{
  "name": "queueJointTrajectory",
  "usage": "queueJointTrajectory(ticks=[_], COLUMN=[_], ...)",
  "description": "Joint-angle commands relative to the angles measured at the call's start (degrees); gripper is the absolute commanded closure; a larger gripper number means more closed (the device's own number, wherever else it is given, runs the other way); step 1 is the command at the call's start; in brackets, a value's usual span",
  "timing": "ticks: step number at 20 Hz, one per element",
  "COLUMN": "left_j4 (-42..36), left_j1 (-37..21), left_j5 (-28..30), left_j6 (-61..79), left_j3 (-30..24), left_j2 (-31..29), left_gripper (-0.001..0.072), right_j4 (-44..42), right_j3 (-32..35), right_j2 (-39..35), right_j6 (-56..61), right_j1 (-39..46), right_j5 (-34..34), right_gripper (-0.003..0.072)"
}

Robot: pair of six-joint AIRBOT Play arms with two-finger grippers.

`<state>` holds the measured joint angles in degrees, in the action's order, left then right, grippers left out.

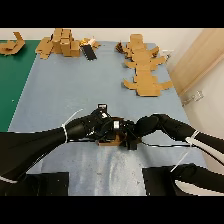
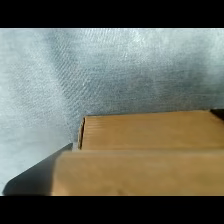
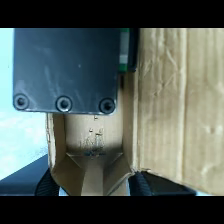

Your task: Fold the box.

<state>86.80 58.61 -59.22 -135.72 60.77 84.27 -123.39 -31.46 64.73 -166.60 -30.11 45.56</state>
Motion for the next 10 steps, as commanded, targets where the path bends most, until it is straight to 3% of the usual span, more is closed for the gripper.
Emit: queueJointTrajectory(ticks=[1,10], left_j4=[0.24,1.90], left_j1=[-0.02,-0.55], left_j5=[-1.75,-9.51], left_j6=[-0.17,1.27], left_j3=[1.25,6.73], left_j2=[-0.09,-0.11], left_gripper=[0.0280,0.0280], right_j4=[-0.02,-0.02], right_j3=[0.02,0.02], right_j2=[-0.04,-0.04], right_j6=[0.09,0.09], right_j1=[0.00,0.00], right_j5=[-0.02,0.00], right_gripper=[0.0184,0.0185])
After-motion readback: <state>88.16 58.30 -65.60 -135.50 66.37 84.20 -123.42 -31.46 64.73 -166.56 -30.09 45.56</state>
